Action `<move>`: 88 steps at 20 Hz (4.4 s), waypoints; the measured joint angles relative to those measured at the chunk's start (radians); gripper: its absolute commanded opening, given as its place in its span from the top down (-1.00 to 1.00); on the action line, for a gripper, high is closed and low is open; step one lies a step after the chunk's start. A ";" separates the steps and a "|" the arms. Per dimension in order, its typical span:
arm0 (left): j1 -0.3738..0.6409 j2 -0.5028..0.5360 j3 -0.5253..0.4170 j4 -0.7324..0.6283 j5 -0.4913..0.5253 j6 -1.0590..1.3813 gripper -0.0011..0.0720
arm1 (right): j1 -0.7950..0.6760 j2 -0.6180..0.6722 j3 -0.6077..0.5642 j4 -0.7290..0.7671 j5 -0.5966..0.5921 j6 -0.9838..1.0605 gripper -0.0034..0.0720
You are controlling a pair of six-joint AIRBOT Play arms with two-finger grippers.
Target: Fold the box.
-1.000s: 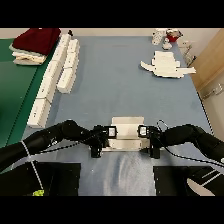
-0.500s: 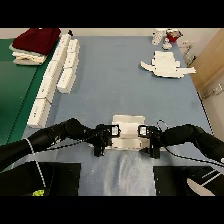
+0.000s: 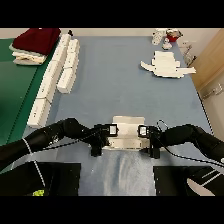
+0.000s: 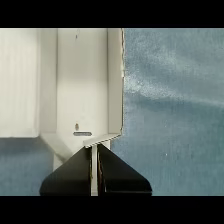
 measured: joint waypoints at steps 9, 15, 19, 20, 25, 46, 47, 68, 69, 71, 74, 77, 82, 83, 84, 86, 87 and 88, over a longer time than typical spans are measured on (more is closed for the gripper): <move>0.056 0.036 -0.003 0.053 -0.050 -0.043 -0.05 | 0.000 0.000 0.000 0.000 0.000 0.000 -0.44; 0.033 0.031 -0.003 -0.007 0.000 0.035 0.03 | 0.000 0.000 0.000 0.000 0.000 0.000 -0.44; 0.002 -0.006 0.002 -0.061 0.048 0.080 0.03 | 0.000 0.000 0.000 0.000 0.000 0.001 -0.44; -0.006 -0.019 0.008 -0.070 0.058 0.087 0.03 | 0.000 0.000 0.000 0.000 0.000 0.001 -0.44; -0.045 -0.061 0.034 -0.107 0.079 0.123 0.68 | 0.000 0.000 0.000 0.000 0.000 0.002 -0.44; -0.003 0.010 0.068 0.148 -0.020 -0.355 0.93 | 0.000 0.000 0.000 0.000 0.000 0.000 -0.44; 0.019 0.042 0.072 0.187 -0.052 -0.435 0.94 | 0.000 0.000 0.000 0.000 0.000 0.001 -0.44; 0.381 0.083 -0.088 0.108 -0.215 -1.044 0.94 | 0.000 0.000 0.000 0.000 0.000 0.000 -0.44; 0.350 0.069 -0.091 0.083 -0.194 -1.036 0.94 | 0.000 0.000 0.000 0.000 0.000 0.000 -0.44; 0.295 0.051 -0.090 0.034 -0.157 -1.025 0.94 | 0.000 0.000 0.000 0.000 0.000 0.000 -0.44; 0.251 0.045 -0.069 -0.010 -0.140 -1.018 0.94 | 0.000 0.000 0.000 0.000 0.000 0.000 -0.44; 0.233 0.048 -0.043 -0.043 -0.146 -1.015 0.94 | 0.000 0.000 0.000 0.000 0.000 0.000 -0.44; 0.224 0.050 -0.025 -0.098 -0.159 -1.014 0.93 | 0.000 0.000 0.000 0.000 0.000 0.000 -0.44; 0.224 0.050 -0.024 -0.104 -0.160 -1.014 0.93 | 0.000 0.000 0.000 0.000 0.000 0.000 -0.44; 0.223 0.050 -0.023 -0.109 -0.161 -1.014 0.93 | 0.000 0.000 0.000 0.000 0.000 0.000 -0.44; 0.222 0.050 -0.022 -0.114 -0.167 -1.014 -0.18 | 0.000 0.000 0.000 0.000 0.000 0.000 -0.44; 0.222 0.050 -0.022 -0.118 -0.169 -1.014 -0.49 | 0.000 0.000 0.000 0.000 0.000 0.000 -0.44; 0.222 0.050 -0.022 -0.118 -0.174 -1.014 -0.49 | 0.000 0.000 0.000 0.000 0.000 0.000 -0.44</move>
